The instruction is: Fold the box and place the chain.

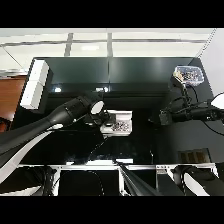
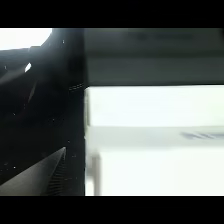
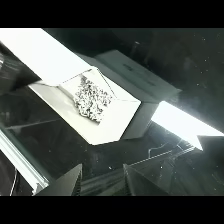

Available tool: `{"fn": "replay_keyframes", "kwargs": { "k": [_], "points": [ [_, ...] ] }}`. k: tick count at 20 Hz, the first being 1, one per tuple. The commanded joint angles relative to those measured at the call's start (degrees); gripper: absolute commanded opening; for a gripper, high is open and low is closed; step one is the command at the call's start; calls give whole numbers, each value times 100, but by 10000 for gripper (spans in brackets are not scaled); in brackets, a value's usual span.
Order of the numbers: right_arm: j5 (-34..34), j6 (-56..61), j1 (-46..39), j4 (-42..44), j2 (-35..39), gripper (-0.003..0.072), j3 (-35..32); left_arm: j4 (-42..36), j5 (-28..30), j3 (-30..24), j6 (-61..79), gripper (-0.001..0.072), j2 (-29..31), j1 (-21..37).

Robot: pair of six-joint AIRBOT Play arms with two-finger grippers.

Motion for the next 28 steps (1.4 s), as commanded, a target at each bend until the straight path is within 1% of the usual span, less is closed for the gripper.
{"fn": "replay_keyframes", "kwargs": {
  "k": [1,3,4,5,6,7,8,9,10,11,12,13,14,15,17,18,21,23,24,26,28],
  "points": [
    [98,-22,-39,-44,-4,308,4,439,-450,175,444,485,560,-4],
    [118,-20,-39,-44,-4,308,4,909,-789,13,756,484,1143,22],
    [116,-20,-39,-44,-4,307,4,1241,-909,-205,758,485,1447,114],
    [116,-20,-39,-44,-4,307,4,1366,-944,-551,754,484,1784,365],
    [103,-20,-39,-44,-4,308,4,1241,-887,-940,743,485,2072,748],
    [90,-20,-37,-44,-4,308,4,898,-643,-1412,761,485,2345,1276],
    [81,-20,-37,-42,-4,308,4,289,-262,-1845,933,485,2529,1888],
    [61,-17,-37,-42,-4,308,4,-597,232,-2234,1403,484,2618,2465],
    [44,-17,-37,-44,-4,308,4,-1840,730,-2621,2468,484,2616,3014],
    [39,-17,-39,-42,-4,308,4,-3139,1021,-2907,4308,484,2553,3359],
    [44,-17,-37,-42,-4,308,4,-4251,890,-3095,6428,484,2444,3545],
    [46,-15,-37,-42,-4,308,4,-4957,597,-3209,8192,485,2295,3613],
    [46,-15,-37,-42,-4,308,4,-5187,433,-3248,9300,545,2142,3585],
    [46,-13,-37,-42,-4,308,4,-5178,505,-3250,9927,720,2013,3493],
    [28,28,-37,-39,-7,308,4,-5154,894,-3248,11068,713,1794,3329],
    [-9,92,-37,-39,-7,308,4,-5145,1084,-3248,11864,713,1716,3233],
    [-118,170,-35,-35,-7,308,4,-5112,1609,-3250,13829,713,1609,2924],
    [-175,181,-35,-35,-7,308,4,-4787,1952,-3228,14163,713,1602,2715],
    [-177,184,-35,-35,-7,308,4,-4695,1943,-3195,14185,713,1556,2682],
    [-186,225,-35,-33,-7,308,4,-5064,1934,-3185,14316,713,1349,2684],
    [-197,240,-35,-33,-7,308,4,-5204,1878,-3165,14399,713,1130,2643]
  ]
}}
